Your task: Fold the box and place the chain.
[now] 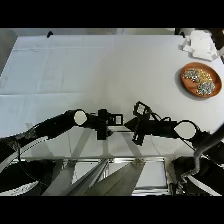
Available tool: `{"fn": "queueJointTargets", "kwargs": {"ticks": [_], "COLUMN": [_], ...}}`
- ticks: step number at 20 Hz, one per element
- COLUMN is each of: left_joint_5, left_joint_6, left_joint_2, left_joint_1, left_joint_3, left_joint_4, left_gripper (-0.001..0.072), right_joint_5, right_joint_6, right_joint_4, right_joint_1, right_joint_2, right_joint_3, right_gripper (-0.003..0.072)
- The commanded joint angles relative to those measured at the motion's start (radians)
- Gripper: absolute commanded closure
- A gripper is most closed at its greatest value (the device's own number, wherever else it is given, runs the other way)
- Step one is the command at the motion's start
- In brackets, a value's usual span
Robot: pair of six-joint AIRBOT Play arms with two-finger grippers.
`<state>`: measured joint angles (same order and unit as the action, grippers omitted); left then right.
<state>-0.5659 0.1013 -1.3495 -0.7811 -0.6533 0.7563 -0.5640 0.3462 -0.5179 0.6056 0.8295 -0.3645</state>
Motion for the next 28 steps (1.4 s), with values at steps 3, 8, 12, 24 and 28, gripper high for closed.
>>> {"fn": "queueJointTargets", "kwargs": {"ticks": [3, 8, 12, 24, 28], "left_joint_5": [0.000, 0.000, 0.000, 0.000, 0.000], "left_joint_6": [0.000, 0.000, 0.000, 0.000, 0.000], "left_joint_2": [0.000, 0.000, 0.000, 0.000, 0.000], "left_joint_1": [0.000, 0.000, 0.000, 0.000, 0.000], "left_joint_3": [0.000, 0.000, 0.000, 0.000, 0.000], "left_joint_4": [0.000, 0.000, 0.000, 0.000, 0.000], "left_gripper": [0.0362, 0.0362, 0.0362, 0.0362, 0.0362], "right_joint_5": [0.010, -0.008, 0.005, 0.036, 0.120], "right_joint_6": [-0.095, -0.119, -0.119, -0.291, 0.029], "right_joint_4": [0.134, 0.135, 0.142, 0.385, 0.111], "right_joint_1": [0.000, 0.000, 0.000, 0.000, -0.006], "right_joint_2": [0.054, 0.101, 0.130, 0.068, -0.054], "right_joint_3": [0.034, 0.055, 0.098, 0.053, 0.045], "right_gripper": [0.0673, 0.0674, 0.0674, 0.0670, 0.0670]}}
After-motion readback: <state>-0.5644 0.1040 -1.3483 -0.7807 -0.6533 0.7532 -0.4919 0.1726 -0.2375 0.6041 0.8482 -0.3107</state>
